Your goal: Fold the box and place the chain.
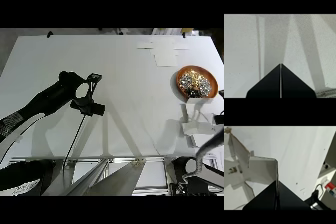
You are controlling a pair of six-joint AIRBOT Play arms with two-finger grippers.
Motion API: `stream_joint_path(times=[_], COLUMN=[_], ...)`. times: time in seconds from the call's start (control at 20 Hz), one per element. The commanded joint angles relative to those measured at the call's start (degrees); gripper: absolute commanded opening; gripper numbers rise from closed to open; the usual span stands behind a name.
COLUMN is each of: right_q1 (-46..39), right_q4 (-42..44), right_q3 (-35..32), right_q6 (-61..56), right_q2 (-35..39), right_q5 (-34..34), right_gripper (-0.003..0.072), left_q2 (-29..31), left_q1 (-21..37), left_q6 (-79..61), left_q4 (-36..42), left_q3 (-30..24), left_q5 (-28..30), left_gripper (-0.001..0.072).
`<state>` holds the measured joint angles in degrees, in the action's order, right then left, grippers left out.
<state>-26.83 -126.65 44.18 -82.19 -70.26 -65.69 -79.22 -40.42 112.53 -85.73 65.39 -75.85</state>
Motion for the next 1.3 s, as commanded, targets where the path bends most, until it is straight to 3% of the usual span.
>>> stream_joint_path(times=[0.0, 0.15, 0.45, 0.6, 0.75, 0.85, 1.1, 1.25], right_q1=[7.58, 13.03, 26.34, 33.92, 40.52, 44.33, 49.64, 50.03], right_q4=[13.90, 29.46, 45.20, 46.36, 46.31, 46.31, 46.34, 46.31], right_q3=[0.17, -2.03, -13.07, -16.15, -17.42, -17.44, -17.44, -17.44], right_q6=[3.26, 4.70, -1.38, -6.58, -9.53, -11.08, -12.52, -12.52], right_q2=[7.10, 13.60, 29.81, 33.62, 33.57, 33.57, 33.57, 33.57], right_q5=[-6.91, -9.42, -0.81, 1.99, 3.08, 4.39, 5.27, 5.33], right_gripper=[0.0017, 0.0016, 0.0017, 0.0017, 0.0017, 0.0018, 0.0018, 0.0018], left_q2=[0.02, 0.02, 0.02, 0.13, 0.15, 0.24, 1.66, 6.95], left_q1=[-0.02, -0.02, 0.17, 0.15, 0.17, 0.17, 4.07, 9.05], left_q6=[0.00, 0.00, -3.37, -15.19, -27.36, -28.83, -25.05, -29.09], left_q4=[0.00, 0.00, -4.09, -9.70, -9.42, -8.09, -7.78, 2.93], left_q3=[-0.02, -0.02, -0.02, -0.22, -2.03, -4.39, -12.50, -12.79], left_q5=[0.00, 0.00, -0.66, -11.39, -16.44, -14.08, 4.42, 12.52], left_gripper=[0.0003, 0.0003, 0.0010, 0.0010, 0.0010, 0.0010, 0.0007, 0.0006])
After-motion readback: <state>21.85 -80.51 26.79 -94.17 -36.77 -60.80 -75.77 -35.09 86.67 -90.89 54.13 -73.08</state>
